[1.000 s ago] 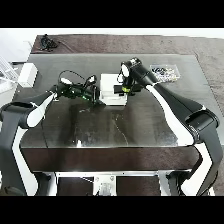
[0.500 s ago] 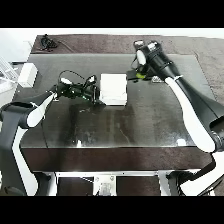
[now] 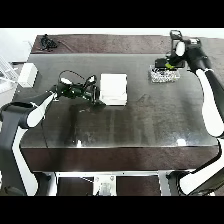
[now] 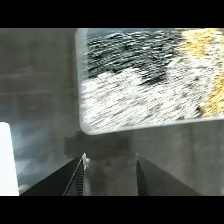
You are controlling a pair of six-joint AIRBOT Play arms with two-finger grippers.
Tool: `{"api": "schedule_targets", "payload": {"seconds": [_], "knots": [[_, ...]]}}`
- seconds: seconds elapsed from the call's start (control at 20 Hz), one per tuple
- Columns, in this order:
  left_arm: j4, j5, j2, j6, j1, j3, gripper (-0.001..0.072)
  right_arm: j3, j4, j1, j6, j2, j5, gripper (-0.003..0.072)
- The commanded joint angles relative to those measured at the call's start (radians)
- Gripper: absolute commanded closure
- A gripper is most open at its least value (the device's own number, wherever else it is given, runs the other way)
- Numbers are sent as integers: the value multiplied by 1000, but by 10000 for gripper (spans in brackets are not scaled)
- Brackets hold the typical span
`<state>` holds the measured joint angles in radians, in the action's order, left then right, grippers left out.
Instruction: Fold the box and place the chain.
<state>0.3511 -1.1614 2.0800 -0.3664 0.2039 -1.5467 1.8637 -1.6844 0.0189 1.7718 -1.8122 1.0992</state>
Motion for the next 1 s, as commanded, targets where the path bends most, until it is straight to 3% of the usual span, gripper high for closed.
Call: {"api": "schedule_targets", "payload": {"seconds": [0.0, 0.35, 0.55, 0.95], "knots": [[0, 0, 0, 0, -1, 0, 232, 1, 222, -116, -152, -58, -92, 294], [0, 0, 0, 0, -1, 0, 232, 35, 387, -139, -240, -180, -200, 303], [0, 0, 0, 0, -1, 0, 232, 42, 484, -137, -296, -219, -193, 321], [0, 0, 0, 0, -1, 0, 232, 42, 470, -136, -296, -253, -111, 326]]}}
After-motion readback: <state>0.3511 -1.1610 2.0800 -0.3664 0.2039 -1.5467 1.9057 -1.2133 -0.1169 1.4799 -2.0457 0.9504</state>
